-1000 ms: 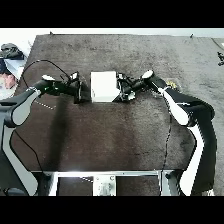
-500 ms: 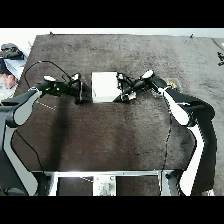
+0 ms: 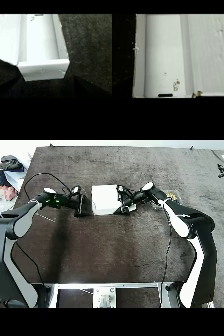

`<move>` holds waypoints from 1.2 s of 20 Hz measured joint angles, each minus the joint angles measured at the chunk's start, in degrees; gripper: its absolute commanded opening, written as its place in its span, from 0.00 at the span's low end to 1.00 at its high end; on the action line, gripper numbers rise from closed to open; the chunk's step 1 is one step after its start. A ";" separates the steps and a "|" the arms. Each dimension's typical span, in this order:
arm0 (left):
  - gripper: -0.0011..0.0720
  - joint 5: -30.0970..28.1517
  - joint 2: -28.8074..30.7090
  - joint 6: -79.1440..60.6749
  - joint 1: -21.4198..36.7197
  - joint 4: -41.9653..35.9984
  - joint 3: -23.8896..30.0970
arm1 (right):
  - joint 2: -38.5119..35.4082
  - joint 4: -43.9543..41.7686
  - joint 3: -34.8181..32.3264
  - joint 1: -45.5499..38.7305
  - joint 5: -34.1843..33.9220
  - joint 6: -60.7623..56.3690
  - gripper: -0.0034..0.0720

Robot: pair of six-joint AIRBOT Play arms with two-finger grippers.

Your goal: Fold the box and place the chain.

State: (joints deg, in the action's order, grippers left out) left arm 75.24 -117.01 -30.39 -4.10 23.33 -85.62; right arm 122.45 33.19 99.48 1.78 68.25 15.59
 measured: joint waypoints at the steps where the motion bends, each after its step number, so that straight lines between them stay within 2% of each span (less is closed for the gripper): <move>1: 1.00 -0.37 0.00 0.00 0.09 -0.20 0.00 | 0.00 -0.11 0.00 0.02 -0.20 -0.11 0.48; 17: 1.00 -3.26 -0.02 0.39 0.07 -2.78 0.00 | 0.02 -0.11 0.00 0.04 -0.15 0.07 0.48; 24: 1.00 -7.58 -0.13 0.42 -2.29 -1.60 0.00 | 0.02 -0.02 0.00 0.04 -0.15 0.00 0.48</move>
State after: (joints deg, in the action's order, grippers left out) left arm 67.66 -117.14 -29.98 -6.39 21.74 -85.62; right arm 122.48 33.17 99.48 1.83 68.10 15.59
